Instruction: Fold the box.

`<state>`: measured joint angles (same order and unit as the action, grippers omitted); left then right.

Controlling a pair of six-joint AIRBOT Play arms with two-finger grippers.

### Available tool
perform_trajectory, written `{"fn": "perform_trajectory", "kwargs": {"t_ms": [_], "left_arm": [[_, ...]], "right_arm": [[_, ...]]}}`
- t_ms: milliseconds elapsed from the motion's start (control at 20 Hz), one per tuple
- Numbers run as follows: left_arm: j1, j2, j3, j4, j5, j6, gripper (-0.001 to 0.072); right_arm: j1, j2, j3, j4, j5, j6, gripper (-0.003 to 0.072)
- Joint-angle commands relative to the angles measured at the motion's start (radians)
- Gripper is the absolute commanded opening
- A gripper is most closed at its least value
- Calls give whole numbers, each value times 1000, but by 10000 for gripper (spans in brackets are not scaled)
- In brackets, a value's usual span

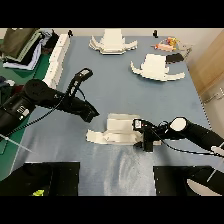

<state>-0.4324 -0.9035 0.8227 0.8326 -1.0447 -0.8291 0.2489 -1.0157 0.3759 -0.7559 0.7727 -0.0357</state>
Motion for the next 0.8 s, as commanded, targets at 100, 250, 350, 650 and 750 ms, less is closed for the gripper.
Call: {"fn": "perform_trajectory", "kwargs": {"t_ms": [100,250,350,650,750], "left_arm": [[54,24,-106,19,16,417,709],[45,24,-205,-56,112,631,709],[17,24,-250,-74,114,737,709],[-29,24,-370,-98,163,883,708],[-50,24,-397,-176,206,975,708]], "right_arm": [[0,1,1,0,0,0,490],[0,1,1,0,0,0,490],[0,1,1,0,0,0,489],[0,1,1,0,0,0,490],[0,1,1,0,1,0,490]]}}
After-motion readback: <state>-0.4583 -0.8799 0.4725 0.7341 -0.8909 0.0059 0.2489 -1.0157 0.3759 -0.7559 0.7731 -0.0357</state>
